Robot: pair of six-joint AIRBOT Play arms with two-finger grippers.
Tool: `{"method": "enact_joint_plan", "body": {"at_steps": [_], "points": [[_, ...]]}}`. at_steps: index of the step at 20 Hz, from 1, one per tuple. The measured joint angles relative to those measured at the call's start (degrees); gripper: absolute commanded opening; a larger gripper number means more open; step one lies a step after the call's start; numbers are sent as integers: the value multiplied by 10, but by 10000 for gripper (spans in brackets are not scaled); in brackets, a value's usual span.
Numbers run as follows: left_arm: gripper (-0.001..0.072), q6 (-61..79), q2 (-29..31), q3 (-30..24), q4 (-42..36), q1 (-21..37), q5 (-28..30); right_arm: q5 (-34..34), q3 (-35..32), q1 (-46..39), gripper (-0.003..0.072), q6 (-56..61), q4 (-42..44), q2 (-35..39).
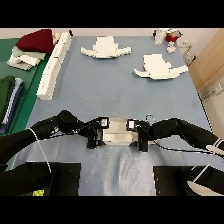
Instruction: Fold the box.
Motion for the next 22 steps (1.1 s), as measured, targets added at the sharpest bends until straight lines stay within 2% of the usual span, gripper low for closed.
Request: {"method": "enact_joint_plan", "body": {"at_steps": [20,21,22], "points": [[514,0,0,0,-5,0,2,0,0,0,532,0,1,0],[513,0,0,0,-5,0,2,1,0,0,564,0,2,0],[513,0,0,0,-5,0,2,1,0,0,710,0,2,0]]}}
